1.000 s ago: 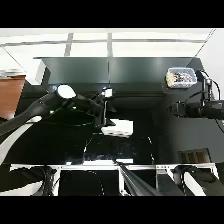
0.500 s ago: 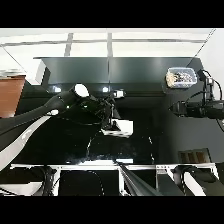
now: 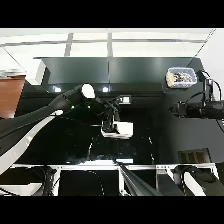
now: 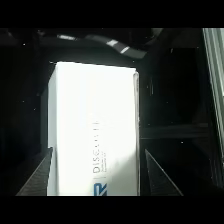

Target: Fold the box and place the chain.

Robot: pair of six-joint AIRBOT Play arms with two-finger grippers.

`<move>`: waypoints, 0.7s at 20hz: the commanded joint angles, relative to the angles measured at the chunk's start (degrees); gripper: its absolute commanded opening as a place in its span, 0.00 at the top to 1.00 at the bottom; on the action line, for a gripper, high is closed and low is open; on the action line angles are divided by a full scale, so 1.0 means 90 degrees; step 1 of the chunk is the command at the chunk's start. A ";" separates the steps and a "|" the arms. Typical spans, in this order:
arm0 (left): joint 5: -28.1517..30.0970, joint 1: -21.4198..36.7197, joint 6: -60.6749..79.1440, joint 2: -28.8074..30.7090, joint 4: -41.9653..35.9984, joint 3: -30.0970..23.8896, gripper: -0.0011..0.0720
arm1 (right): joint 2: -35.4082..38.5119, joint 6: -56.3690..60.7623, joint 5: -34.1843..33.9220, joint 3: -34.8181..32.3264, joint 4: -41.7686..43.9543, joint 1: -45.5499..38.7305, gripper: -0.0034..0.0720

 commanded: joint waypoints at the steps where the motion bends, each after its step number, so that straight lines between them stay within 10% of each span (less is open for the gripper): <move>1: 0.0005 -0.0253 -0.1185 -0.0002 0.1144 0.0296 0.02 | 0.0007 -0.0007 0.0100 0.0007 0.0000 0.0002 0.93; 14: -0.0080 -0.0814 -0.2004 -0.0002 0.1673 0.0430 0.02 | 0.0007 -0.0007 0.0250 0.0007 0.0000 0.0002 0.93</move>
